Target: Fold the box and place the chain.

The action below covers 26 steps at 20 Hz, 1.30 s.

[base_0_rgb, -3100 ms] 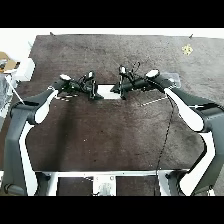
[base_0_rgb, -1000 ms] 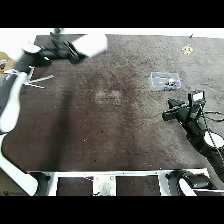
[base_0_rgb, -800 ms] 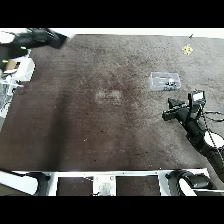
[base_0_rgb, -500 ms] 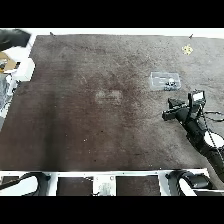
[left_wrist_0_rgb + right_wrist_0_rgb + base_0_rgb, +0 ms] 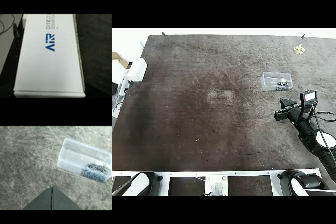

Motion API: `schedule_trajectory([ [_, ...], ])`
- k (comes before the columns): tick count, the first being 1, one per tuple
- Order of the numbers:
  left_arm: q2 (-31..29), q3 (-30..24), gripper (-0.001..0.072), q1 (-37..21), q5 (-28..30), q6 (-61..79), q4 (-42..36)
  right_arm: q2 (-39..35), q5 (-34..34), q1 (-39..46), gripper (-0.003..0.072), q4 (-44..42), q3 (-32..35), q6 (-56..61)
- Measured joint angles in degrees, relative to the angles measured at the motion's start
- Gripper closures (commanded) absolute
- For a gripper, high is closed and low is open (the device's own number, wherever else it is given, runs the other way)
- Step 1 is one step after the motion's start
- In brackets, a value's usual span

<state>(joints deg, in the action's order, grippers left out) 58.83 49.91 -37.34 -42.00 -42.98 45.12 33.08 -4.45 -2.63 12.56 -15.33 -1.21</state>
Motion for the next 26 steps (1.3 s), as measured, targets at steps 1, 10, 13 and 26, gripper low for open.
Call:
schedule_trajectory([
  [1,1.0,-1.1,0.0707,-0.5,0.3,0.7,0.5,0.0,0.0,0.0,0.0686,0.0,0.0,0.0],
  [10,15.6,-1.3,0.0706,-1.8,5.5,7.6,2.4,0.0,1.1,0.0,0.0686,0.0,0.0,0.0],
  [13,18.3,-0.7,0.0703,-1.8,7.6,10.2,2.6,0.0,1.3,0.0,0.0685,0.0,0.0,0.0],
  [26,22.2,0.6,0.0041,-1.8,8.4,16.2,3.0,0.0,1.5,0.0,0.0685,0.0,0.0,0.0],
])
